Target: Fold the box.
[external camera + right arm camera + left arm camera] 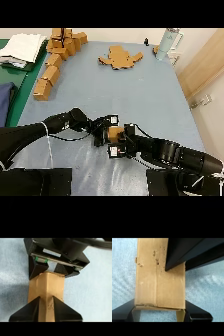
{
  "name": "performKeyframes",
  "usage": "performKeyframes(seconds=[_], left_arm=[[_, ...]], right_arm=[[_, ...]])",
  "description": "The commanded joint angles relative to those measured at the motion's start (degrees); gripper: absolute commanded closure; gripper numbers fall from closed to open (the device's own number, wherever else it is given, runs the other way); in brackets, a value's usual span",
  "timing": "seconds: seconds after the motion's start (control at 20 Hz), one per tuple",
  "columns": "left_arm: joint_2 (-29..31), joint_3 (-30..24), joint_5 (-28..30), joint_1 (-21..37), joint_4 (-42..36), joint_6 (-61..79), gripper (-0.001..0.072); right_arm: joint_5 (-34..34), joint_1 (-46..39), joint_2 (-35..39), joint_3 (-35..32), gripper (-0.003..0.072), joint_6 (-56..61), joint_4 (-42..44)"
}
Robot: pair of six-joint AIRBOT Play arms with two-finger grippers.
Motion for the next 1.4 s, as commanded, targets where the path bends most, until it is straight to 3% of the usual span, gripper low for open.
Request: performKeyframes(seconds=[0.0, 0.9, 1.05, 1.15, 1.25, 1.35], left_arm=[[-0.04, -0.02, 0.00, 0.02, 0.07, 0.07, 0.0306], [-0.02, -0.02, 0.02, 0.02, 0.07, 0.07, 0.0306], [-0.04, -0.02, 0.00, 0.02, 0.07, 0.07, 0.0306], [-0.04, -0.02, 0.00, 0.02, 0.07, 0.07, 0.0306], [-0.04, -0.02, 0.00, 0.02, 0.07, 0.07, 0.0306], [-0.02, -0.02, 0.00, 0.02, 0.07, 0.07, 0.0306]], right_arm=[[0.13, -0.02, -0.02, 0.00, 0.0467, -0.02, 0.66], [-0.17, 0.02, 2.58, 1.18, 0.0469, -0.02, 1.18], [-0.20, 0.00, 2.58, 1.20, 0.0531, 0.00, 1.01], [-0.20, 0.00, 2.58, 1.20, 0.0518, 0.00, 1.01], [-0.17, -0.02, 2.58, 1.20, 0.0304, 0.00, 1.01], [-0.17, -0.13, 2.51, 1.18, 0.0302, 0.00, 1.01]])
